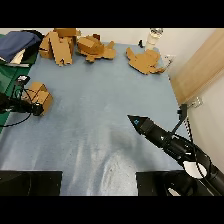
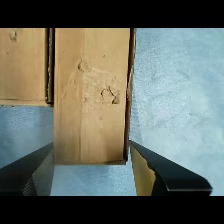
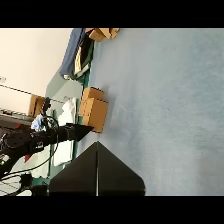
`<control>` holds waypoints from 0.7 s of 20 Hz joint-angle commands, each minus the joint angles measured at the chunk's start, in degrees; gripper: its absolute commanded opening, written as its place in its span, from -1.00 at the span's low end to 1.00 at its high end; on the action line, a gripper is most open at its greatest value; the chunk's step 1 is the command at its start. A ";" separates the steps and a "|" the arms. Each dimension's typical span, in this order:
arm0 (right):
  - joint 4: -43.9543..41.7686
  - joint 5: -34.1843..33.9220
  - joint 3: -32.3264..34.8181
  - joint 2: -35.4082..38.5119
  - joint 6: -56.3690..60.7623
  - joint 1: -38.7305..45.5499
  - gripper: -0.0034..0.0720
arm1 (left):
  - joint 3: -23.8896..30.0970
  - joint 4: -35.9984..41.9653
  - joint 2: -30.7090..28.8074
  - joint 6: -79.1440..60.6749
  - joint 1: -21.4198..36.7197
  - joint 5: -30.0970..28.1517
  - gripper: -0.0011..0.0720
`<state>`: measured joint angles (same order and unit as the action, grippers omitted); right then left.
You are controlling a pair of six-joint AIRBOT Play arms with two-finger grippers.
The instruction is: Fold the box.
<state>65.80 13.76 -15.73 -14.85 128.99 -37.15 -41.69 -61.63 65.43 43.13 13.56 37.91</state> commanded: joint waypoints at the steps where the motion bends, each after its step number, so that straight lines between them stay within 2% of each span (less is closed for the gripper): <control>1: 0.00 4.52 -0.04 -0.11 -0.02 0.04 -0.90 | -1.40 -0.33 -1.66 1.64 0.11 6.10 0.95; 3: 1.75 7.37 -0.04 -1.22 -0.02 0.07 -0.90 | -3.17 1.73 -4.85 5.73 -0.15 7.98 0.95; 5: 2.86 7.26 -0.44 -4.00 -0.02 0.09 -0.90 | -4.52 10.08 -8.59 5.77 -2.21 9.99 0.93; 6: 4.20 7.23 -1.31 -6.23 -0.07 0.09 -0.90 | -4.72 15.30 -10.29 4.74 -4.48 10.99 0.47; 7: 5.86 7.23 -2.95 -9.25 -0.90 0.09 -0.90 | -4.72 19.74 -11.58 2.86 -7.69 11.89 -0.37; 8: 7.19 7.21 -5.44 -12.85 -3.43 0.09 -0.90 | -4.72 22.36 -12.11 0.02 -11.41 11.74 -0.86; 9: 8.57 7.23 -8.39 -16.46 -6.05 0.09 -0.90 | -4.72 24.04 -12.11 -1.66 -15.87 10.36 -0.94; 11: 13.44 7.28 -15.61 -24.90 -8.70 0.26 -0.90 | -4.72 24.57 -10.58 -1.22 -24.46 5.38 -0.94; 14: 18.10 7.04 -25.29 -37.33 -8.68 1.77 -0.90 | -5.01 26.51 -4.76 -1.09 -34.29 0.66 -0.94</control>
<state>78.48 20.69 -32.84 -41.63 122.15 -36.34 -46.41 -39.16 57.39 42.85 -11.81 42.96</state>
